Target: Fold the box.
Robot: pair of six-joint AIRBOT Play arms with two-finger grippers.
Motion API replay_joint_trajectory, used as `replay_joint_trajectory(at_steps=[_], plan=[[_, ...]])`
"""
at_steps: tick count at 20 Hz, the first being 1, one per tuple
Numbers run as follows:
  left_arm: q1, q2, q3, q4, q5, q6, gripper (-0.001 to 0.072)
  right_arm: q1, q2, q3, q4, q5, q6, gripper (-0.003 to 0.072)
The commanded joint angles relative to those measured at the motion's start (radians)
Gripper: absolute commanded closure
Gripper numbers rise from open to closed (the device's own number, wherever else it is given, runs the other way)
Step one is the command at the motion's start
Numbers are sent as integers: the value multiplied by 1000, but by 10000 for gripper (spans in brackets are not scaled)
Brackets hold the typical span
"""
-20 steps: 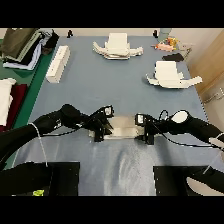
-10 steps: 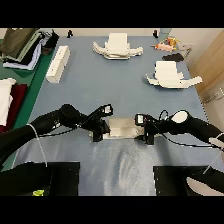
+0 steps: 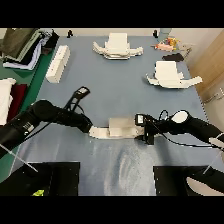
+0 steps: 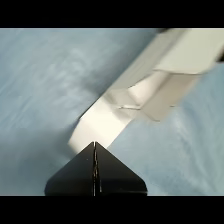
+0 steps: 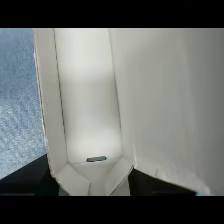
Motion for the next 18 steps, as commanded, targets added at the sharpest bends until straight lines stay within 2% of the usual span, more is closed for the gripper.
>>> replay_joint_trajectory(at_steps=[1,3,5,10,13,15,18], plan=[[163,27,-14,114,-163,-335,694,1,0,0,0,0,1,228],[228,-15,-36,31,-189,-307,694,1,0,0,0,0,1,227],[215,-66,-65,-65,-163,-257,694,1,0,0,0,0,1,228],[26,-203,-107,-202,43,-226,694,1,0,0,0,0,1,227],[-79,-233,-106,-335,139,-154,694,1,0,0,0,0,1,227],[-98,-233,-99,-341,149,-154,692,1,0,0,0,0,1,228],[-96,-226,-73,-338,105,-159,691,1,0,0,0,0,1,227]])
